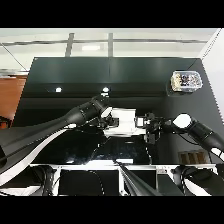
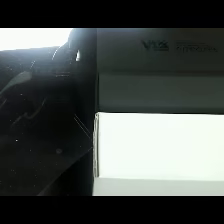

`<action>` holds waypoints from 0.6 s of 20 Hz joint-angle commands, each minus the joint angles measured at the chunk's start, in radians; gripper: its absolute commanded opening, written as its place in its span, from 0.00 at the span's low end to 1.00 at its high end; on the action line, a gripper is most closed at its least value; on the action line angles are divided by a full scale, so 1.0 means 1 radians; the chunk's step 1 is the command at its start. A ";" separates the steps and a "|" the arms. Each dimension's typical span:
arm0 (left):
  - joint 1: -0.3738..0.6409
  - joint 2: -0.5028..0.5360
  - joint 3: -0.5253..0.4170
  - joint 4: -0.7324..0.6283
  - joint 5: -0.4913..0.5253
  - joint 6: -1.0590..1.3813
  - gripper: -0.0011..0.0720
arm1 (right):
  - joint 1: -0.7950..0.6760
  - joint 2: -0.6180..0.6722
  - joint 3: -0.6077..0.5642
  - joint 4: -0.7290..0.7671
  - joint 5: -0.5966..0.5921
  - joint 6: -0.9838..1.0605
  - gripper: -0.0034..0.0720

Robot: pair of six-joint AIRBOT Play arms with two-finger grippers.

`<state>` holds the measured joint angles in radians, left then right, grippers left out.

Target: Fold the box and place the chain.

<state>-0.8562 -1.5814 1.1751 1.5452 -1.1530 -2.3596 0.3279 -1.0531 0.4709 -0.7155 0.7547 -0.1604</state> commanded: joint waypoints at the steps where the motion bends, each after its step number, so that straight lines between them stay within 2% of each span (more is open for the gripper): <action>1: 0.000 0.000 0.000 0.002 0.000 0.000 0.06 | -0.001 -0.010 0.000 0.024 -0.033 -0.036 0.75; 3: 0.000 0.000 0.000 0.002 0.000 0.000 0.06 | -0.001 -0.029 0.000 0.104 -0.031 -0.058 0.35; 4: 0.000 0.000 0.000 0.002 -0.001 0.000 0.06 | 0.000 -0.034 0.000 0.132 -0.028 -0.062 0.28; 5: 0.000 0.000 0.000 0.002 0.000 0.000 0.06 | 0.003 -0.036 0.000 0.143 -0.026 -0.061 0.28; 6: 0.000 0.000 0.000 0.002 0.000 0.000 0.06 | 0.012 -0.037 0.000 0.143 -0.022 -0.060 0.14; 12: 0.000 0.000 0.000 -0.002 0.005 0.000 0.06 | 0.076 -0.091 0.000 0.319 -0.090 -0.042 0.12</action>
<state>-0.8562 -1.5814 1.1751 1.5467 -1.1542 -2.3600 0.3767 -1.1160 0.4709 -0.5014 0.7055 -0.2066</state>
